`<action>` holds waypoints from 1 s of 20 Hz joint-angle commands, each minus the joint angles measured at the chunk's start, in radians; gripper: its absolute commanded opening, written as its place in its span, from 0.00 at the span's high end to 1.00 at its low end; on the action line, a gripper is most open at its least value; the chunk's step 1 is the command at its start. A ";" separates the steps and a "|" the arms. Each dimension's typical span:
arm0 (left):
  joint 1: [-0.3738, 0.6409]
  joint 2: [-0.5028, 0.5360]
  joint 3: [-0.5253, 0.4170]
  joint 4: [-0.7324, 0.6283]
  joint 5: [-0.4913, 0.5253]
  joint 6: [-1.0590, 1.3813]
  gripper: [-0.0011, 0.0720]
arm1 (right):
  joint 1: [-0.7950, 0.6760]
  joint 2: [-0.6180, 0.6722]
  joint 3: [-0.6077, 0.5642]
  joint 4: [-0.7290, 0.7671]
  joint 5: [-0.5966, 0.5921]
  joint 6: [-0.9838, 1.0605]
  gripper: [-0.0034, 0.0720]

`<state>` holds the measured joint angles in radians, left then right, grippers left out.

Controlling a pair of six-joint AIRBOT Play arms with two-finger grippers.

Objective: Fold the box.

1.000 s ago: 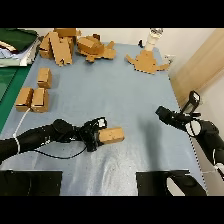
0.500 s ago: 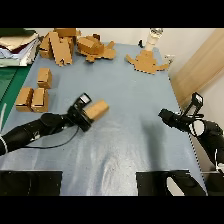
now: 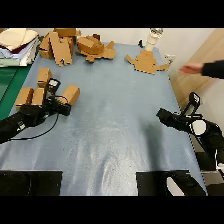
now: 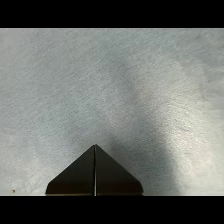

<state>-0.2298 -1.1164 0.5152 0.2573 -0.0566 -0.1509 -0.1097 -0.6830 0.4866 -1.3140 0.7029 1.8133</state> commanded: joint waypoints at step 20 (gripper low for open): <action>0.100 0.203 -0.020 -0.040 -0.096 -0.018 0.03 | 0.000 0.001 0.002 0.028 0.081 -0.087 0.52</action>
